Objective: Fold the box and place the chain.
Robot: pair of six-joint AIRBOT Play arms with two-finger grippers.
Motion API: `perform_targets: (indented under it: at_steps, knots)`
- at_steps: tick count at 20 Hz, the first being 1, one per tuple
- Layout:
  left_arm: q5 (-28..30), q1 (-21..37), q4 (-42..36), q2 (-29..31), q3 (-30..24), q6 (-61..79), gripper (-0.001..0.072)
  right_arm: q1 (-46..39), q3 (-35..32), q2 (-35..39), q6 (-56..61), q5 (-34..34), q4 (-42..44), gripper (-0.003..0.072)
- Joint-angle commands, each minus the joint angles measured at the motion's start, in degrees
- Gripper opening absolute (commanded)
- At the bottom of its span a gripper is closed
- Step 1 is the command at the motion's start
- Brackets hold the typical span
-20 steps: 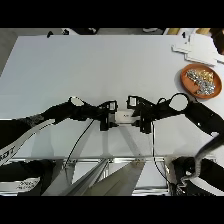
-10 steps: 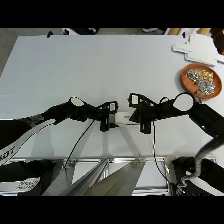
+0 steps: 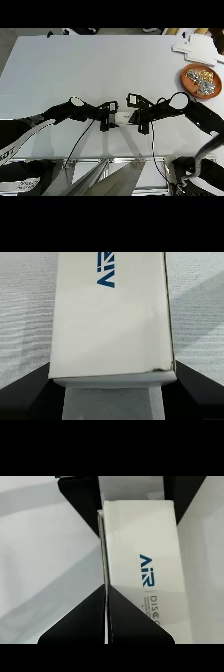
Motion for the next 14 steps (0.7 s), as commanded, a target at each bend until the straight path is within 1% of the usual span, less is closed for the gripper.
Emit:
perform_targets:
  at_steps: [1,4,5,7,8,9,12,14]
  knots:
    - [0.02,0.0,0.0,0.0,0.02,0.0,0.0083,0.04,-0.02,-0.63,0.07,1.22,-2.67,0.0018]
    - [0.02,0.0,0.0,0.0,0.02,0.0,0.0083,0.04,-0.02,-0.63,0.07,1.11,-3.65,0.0018]
    - [0.02,0.0,0.0,0.0,0.02,0.0,0.0083,0.04,-0.02,-0.57,-0.02,1.22,-2.14,0.0018]
    - [0.02,0.0,0.0,0.0,0.02,0.0,0.0083,0.04,0.0,0.26,-2.27,1.4,4.09,0.0018]
    - [0.02,0.0,0.0,0.0,0.02,0.0,0.0083,0.04,0.0,0.96,-4.11,0.81,6.16,0.0018]
    - [0.02,0.0,0.0,0.0,0.02,0.0,0.0083,0.04,0.0,1.4,-4.61,-0.68,6.49,0.0018]
    - [0.02,0.0,0.0,0.0,0.02,0.0,0.0083,0.04,0.0,1.33,-4.09,-4.0,3.76,0.0018]
    - [0.02,0.0,0.0,0.0,0.02,0.0,0.0083,0.02,-0.02,1.01,-0.72,-6.16,-0.09,0.0018]
